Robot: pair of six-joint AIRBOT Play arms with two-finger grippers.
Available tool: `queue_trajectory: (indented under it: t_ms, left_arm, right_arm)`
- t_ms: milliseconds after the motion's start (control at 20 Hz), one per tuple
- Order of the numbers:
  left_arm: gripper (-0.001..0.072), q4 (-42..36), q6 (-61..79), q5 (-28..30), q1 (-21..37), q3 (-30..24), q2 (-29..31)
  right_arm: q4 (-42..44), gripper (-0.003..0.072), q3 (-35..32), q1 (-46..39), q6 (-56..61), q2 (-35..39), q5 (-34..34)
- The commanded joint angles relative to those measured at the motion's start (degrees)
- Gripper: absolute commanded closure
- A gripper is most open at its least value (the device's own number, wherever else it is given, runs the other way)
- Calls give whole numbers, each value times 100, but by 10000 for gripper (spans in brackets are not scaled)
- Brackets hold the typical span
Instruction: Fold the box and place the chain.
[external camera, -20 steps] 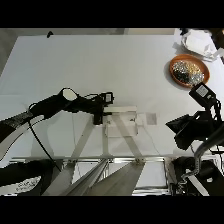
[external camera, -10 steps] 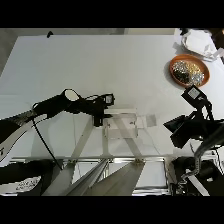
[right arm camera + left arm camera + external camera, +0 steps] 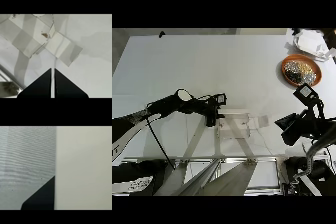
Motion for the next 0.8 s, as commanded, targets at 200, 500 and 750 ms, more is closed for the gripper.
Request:
queue_trajectory:
  t_ms: [200, 500, 750]
  left_arm:
    - [701, 24, -11, 7, -4, -4, -4]
    - [701, 24, -310, -55, -4, -4, -4]
    - [699, 26, -308, -57, -4, -4, -4]
  right_arm:
    - [2, 646, -4, 7, 2, -2, -15]
    - [22, 646, -4, 7, 4, -2, -48]
    - [155, 646, -4, 7, 26, -2, -50]
